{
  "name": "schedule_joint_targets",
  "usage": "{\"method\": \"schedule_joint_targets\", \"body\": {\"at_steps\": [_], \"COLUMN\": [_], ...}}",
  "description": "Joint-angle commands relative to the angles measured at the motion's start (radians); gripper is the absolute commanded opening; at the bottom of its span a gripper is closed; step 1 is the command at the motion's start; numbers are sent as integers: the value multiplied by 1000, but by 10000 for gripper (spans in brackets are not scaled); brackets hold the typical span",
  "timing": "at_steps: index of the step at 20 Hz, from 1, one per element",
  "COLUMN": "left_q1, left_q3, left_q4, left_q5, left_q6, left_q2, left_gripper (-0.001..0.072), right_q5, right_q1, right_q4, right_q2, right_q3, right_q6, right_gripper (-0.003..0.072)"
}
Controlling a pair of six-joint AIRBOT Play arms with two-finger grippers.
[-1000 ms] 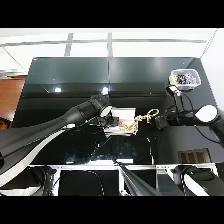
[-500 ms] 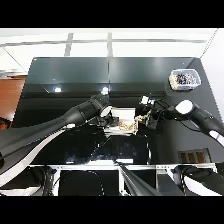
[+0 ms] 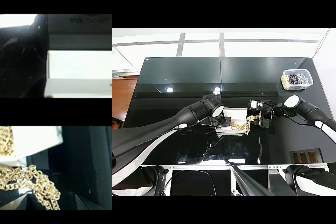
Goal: Fold the box and place the chain.
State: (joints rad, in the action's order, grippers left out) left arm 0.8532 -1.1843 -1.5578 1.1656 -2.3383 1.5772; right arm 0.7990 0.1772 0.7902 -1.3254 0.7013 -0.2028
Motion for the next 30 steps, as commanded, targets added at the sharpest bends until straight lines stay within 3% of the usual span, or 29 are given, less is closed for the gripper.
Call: {"method": "schedule_joint_targets", "body": {"at_steps": [1, 2, 5, 9, 15, 21, 25, 28, 30], "left_q1": [0, 0, 0, 0, 0, 0, 0, 0, 0], "left_q3": [0, 0, 0, 0, 0, 0, 0, 0, 0], "left_q4": [0, 0, 0, 0, 0, 0, 0, 0, 0], "left_q5": [-4, -4, -2, -3, -3, -3, -3, -5, -4], "left_q6": [0, 0, 0, 0, 0, 0, 0, 0, 0], "left_q2": [0, 0, 0, 0, 0, 0, 0, 0, 0], "left_gripper": [25, 25, 25, 25, 25, 25, 25, 25, 25], "right_q5": [9, 16, 40, 40, 203, 287, 230, 181, 174], "right_q1": [0, 2, 6, 5, 4, 4, 4, 5, 7], "right_q4": [14, 25, 92, 226, 220, 13, -145, -367, -406], "right_q2": [-5, -5, 3, 103, 456, 756, 772, 772, 770], "right_q3": [3, 3, 3, 3, 5, 76, 176, 198, 198], "right_q6": [14, 29, 161, 546, 878, 1059, 1131, 1076, 1052], "right_gripper": [589, 359, 15, 17, 16, 17, 17, 17, 17]}}
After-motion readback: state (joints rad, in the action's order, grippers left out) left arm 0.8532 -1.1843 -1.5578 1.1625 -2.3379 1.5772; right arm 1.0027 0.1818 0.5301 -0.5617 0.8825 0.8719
